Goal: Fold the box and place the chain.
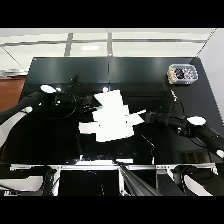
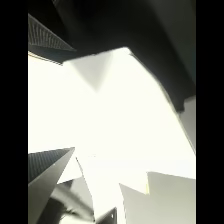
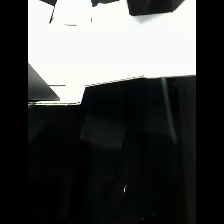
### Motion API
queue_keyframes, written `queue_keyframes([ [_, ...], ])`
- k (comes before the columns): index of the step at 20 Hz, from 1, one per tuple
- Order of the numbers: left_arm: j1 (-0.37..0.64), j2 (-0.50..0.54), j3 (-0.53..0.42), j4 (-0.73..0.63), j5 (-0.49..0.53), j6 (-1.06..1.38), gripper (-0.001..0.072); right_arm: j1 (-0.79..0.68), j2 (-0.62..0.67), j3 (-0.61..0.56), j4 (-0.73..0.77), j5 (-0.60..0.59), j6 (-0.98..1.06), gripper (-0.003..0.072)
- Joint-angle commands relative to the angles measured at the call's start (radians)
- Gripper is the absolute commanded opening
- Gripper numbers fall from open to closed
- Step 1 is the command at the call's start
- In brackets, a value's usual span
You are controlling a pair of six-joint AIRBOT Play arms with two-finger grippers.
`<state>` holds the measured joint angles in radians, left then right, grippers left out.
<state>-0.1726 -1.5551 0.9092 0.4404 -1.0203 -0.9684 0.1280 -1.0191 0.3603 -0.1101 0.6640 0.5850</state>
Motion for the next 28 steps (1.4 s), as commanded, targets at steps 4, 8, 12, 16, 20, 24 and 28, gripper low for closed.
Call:
queue_keyframes([
  [4, -0.021, -0.214, 0.183, -0.01, -0.386, 0.086, 0.0697, 0.012, 0.0, 0.0, 0.001, -0.002, 0.0, 0.0014],
  [8, -0.042, -0.285, 0.285, 0.077, -0.598, 0.157, 0.0458, 0.012, 0.0, 0.0, 0.001, -0.002, 0.0, 0.0014],
  [12, -0.064, -0.288, 0.343, 0.236, -0.56, 0.158, 0.0308, 0.012, 0.0, 0.0, 0.0, 0.002, 0.0, 0.0014],
  [16, -0.062, -0.288, 0.352, 0.233, -0.507, 0.162, 0.01, 0.012, 0.0, 0.0, -0.025, 0.008, 0.0, 0.0014],
  [20, -0.062, -0.286, 0.352, 0.229, -0.484, 0.163, 0.0028, 0.011, 0.0, 0.0, -0.031, 0.01, 0.001, 0.0301],
  [24, -0.06, -0.247, 0.35, 0.243, -0.488, 0.163, 0.0025, -0.065, 0.001, 0.089, -0.288, 0.143, 0.079, 0.0705],
  [28, -0.105, -0.062, 0.211, 0.249, -0.39, 0.27, 0.0024, -0.19, 0.001, 0.306, -0.66, 0.441, 0.159, 0.0704],
])
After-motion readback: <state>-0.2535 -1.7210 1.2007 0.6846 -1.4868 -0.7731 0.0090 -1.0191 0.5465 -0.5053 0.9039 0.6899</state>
